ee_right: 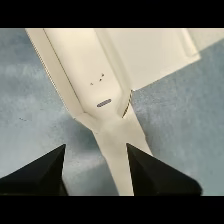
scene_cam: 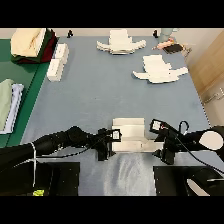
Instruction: Fold the box.
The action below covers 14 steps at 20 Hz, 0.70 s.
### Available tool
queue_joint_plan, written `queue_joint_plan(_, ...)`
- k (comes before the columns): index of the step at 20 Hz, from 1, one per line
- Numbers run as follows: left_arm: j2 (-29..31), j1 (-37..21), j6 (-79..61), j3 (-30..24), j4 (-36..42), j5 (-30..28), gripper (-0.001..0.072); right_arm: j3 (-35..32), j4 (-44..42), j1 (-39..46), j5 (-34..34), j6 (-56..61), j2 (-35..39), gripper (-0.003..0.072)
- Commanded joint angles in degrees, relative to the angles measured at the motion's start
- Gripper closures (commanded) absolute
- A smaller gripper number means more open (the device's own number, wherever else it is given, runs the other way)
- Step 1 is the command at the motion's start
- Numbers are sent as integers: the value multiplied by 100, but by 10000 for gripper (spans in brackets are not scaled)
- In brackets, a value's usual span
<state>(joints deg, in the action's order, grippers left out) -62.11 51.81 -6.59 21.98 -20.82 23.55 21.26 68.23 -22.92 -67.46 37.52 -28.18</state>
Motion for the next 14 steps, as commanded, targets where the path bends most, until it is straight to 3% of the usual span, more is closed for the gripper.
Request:
queue_joint_plan(1, -2, 0, 0, 4, -2, -2, 120, -374, 33, -7, 984, -1460, -9, 90)
queue_joint_plan(4, -2, 0, 0, 4, -2, -2, 120, -446, -205, -92, 1145, -1554, -262, 103)
queue_joint_plan(6, -2, 0, 0, 7, -2, -2, 120, -498, -140, -317, 1355, -1554, -398, 189)
queue_joint_plan(8, -2, 0, 0, 4, 0, -2, 120, -516, -24, -485, 1587, -1639, -551, 201)
queue_joint_plan(9, -2, 0, 0, 4, -2, -2, 120, -514, -15, -505, 1683, -1655, -632, 274)
queue_joint_plan(14, -2, 0, 0, 4, -2, -2, 120, -446, -111, -505, 1867, -1641, -625, 282)
